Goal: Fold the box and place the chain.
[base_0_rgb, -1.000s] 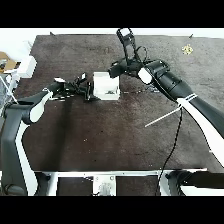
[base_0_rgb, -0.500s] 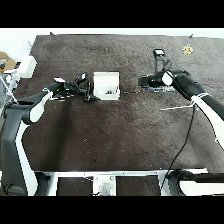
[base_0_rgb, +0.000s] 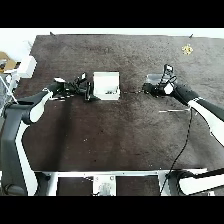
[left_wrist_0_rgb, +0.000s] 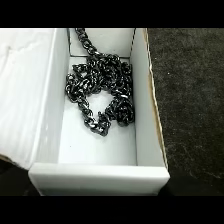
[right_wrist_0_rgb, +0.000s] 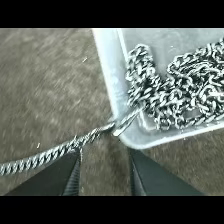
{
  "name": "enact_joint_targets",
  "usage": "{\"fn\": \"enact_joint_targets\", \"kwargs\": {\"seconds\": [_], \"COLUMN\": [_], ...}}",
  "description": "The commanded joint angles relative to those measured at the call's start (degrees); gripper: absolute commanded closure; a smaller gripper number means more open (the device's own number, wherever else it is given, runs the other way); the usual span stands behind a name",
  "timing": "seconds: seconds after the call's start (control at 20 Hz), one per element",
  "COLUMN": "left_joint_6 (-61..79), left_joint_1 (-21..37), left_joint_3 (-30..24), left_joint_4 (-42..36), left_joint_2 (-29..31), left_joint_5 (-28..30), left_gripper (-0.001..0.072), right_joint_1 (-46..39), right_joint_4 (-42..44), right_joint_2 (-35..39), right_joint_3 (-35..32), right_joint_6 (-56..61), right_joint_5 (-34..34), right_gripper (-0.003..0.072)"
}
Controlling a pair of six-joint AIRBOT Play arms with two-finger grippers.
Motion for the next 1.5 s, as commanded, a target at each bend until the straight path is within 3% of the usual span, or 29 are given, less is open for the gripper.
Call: {"fn": "enact_joint_targets", "kwargs": {"seconds": [0.0,0.15,0.2,0.25,0.3,0.35,0.6,0.8,0.9,1.15,1.45], "left_joint_6": [0.00,0.00,0.00,0.00,0.00,0.00,0.00,0.00,0.00,0.00,0.00], "left_joint_1": [0.00,0.00,0.00,0.00,0.00,0.00,0.00,0.00,0.00,0.00,0.00], "left_joint_3": [-0.02,-0.02,-0.02,-0.02,-0.02,-0.02,-0.02,-0.02,-0.02,-0.02,-0.02], "left_joint_4": [0.02,0.02,0.02,0.02,0.02,0.02,0.02,0.02,0.02,0.00,0.00], "left_joint_2": [0.02,0.02,0.02,0.02,0.02,0.02,0.02,0.02,0.02,0.02,0.02], "left_joint_5": [0.02,0.02,0.02,0.02,0.02,0.02,0.02,0.02,0.02,-0.02,0.00], "left_gripper": [0.0314,0.0315,0.0314,0.0314,0.0315,0.0314,0.0315,0.0314,0.0315,0.0314,0.0314], "right_joint_1": [0.15,1.42,1.73,2.19,2.86,3.72,9.73,17.07,20.81,27.41,28.17], "right_joint_4": [5.88,8.02,9.55,11.02,11.06,11.06,10.40,10.34,10.05,8.72,9.66], "right_joint_2": [-2.84,-3.72,-4.52,-5.25,-5.22,-4.63,6.19,18.80,21.20,17.53,8.61], "right_joint_3": [-0.31,-0.11,0.42,0.83,1.01,0.98,0.98,2.99,6.03,11.08,7.87], "right_joint_6": [0.17,0.22,0.22,0.20,0.20,0.20,-4.33,-9.92,-12.07,-12.04,-9.81], "right_joint_5": [-6.49,-10.93,-11.02,-11.04,-11.08,-11.54,-10.36,-14.93,-15.78,-20.24,-17.57], "right_gripper": [0.0361,0.0364,0.0455,0.0493,0.0612,0.0685,0.0686,0.0686,0.0686,0.0686,0.0686]}}
